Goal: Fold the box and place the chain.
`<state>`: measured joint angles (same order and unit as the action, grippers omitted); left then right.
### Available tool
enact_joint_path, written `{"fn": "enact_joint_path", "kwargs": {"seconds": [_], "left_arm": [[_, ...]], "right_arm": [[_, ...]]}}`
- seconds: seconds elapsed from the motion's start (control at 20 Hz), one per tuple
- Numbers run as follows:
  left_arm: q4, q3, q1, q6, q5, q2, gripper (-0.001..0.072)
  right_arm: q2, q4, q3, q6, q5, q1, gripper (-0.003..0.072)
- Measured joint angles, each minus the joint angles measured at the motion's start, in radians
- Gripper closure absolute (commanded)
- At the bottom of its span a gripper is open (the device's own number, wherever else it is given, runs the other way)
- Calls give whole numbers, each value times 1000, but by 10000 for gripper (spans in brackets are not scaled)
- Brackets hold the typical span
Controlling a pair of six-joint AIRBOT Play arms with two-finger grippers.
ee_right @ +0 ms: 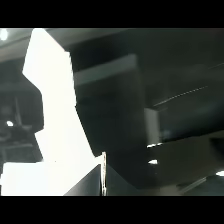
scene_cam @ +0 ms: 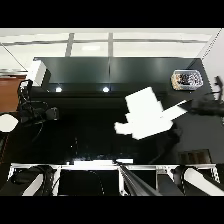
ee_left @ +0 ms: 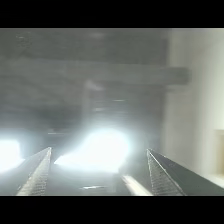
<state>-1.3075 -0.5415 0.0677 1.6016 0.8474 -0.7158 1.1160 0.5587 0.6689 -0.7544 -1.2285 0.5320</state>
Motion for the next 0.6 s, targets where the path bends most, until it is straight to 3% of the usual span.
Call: {"fn": "enact_joint_path", "kwargs": {"seconds": [0.3,0.45,0.6], "left_arm": [[200,14,47,-1,-58,-16,2],[244,10,110,-2,-128,-71,2],[295,-35,149,-10,-108,-198,2]], "right_arm": [[-240,-318,-345,11,460,-438,676],[-273,-420,-406,14,670,-671,676],[-285,-466,-428,13,796,-824,676]]}}
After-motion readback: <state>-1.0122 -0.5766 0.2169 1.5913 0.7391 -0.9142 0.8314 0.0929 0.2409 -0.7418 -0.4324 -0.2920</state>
